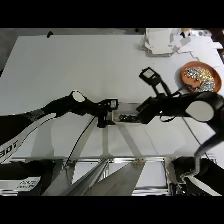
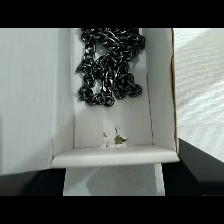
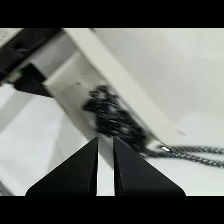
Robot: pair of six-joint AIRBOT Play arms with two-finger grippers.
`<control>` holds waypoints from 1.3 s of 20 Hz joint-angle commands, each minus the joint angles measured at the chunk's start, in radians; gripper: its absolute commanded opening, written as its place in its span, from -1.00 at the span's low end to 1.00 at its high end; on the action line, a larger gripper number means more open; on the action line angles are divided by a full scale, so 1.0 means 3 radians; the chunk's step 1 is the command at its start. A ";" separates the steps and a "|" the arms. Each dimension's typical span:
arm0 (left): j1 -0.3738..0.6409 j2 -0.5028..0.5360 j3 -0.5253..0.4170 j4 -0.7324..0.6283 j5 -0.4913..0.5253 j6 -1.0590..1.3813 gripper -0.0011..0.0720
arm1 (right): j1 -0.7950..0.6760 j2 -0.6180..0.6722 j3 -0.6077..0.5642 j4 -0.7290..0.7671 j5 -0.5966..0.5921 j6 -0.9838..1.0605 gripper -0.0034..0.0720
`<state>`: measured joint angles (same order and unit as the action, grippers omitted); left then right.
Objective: Fold the box and place the chain.
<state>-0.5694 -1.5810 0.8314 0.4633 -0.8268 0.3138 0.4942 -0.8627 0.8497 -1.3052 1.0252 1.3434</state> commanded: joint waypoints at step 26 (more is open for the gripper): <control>0.0001 0.0000 -0.0001 0.0000 0.0000 0.0000 -0.28 | -0.1488 -0.1747 0.0151 -0.0961 -0.0482 0.0497 -0.28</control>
<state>-0.5694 -1.5810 0.8314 0.4633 -0.8268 0.3138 0.0483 -1.3762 0.8951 -1.5906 0.9039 1.4921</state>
